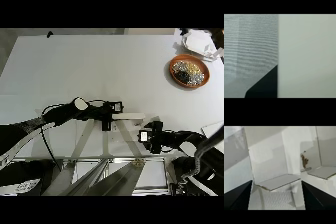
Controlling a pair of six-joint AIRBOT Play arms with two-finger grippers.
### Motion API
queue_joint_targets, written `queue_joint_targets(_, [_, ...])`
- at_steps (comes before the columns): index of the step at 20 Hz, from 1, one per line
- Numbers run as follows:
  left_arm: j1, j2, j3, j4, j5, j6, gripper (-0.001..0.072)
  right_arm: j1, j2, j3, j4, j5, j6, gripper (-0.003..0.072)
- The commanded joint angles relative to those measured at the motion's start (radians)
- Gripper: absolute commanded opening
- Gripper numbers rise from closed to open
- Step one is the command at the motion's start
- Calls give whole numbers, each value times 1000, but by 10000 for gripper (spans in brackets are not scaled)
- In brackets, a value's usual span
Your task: Fold the box and place the chain.
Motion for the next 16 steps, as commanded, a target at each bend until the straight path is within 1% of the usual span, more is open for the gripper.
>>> queue_joint_targets(1, [-1, 0, 0, 0, 0, 0, 12, -5, 1, 1, 9, -51, 0, 685])
queue_joint_targets(5, [-1, 0, 0, 0, 0, 0, 12, -91, 0, 58, 98, -41, -74, 685])
queue_joint_targets(7, [-1, 0, 0, 0, 0, 0, 12, -127, 0, 66, 151, -41, -170, 685])
queue_joint_targets(10, [-1, 0, 0, 0, 0, 0, 12, -135, -1, 66, 236, -41, -293, 685])
queue_joint_targets(13, [-1, 0, 0, 0, 0, 0, 12, -140, -31, 66, 254, -41, -351, 685])
queue_joint_targets(16, [-1, 0, 0, 0, 0, 0, 12, -190, -60, 66, 297, -41, -404, 684])
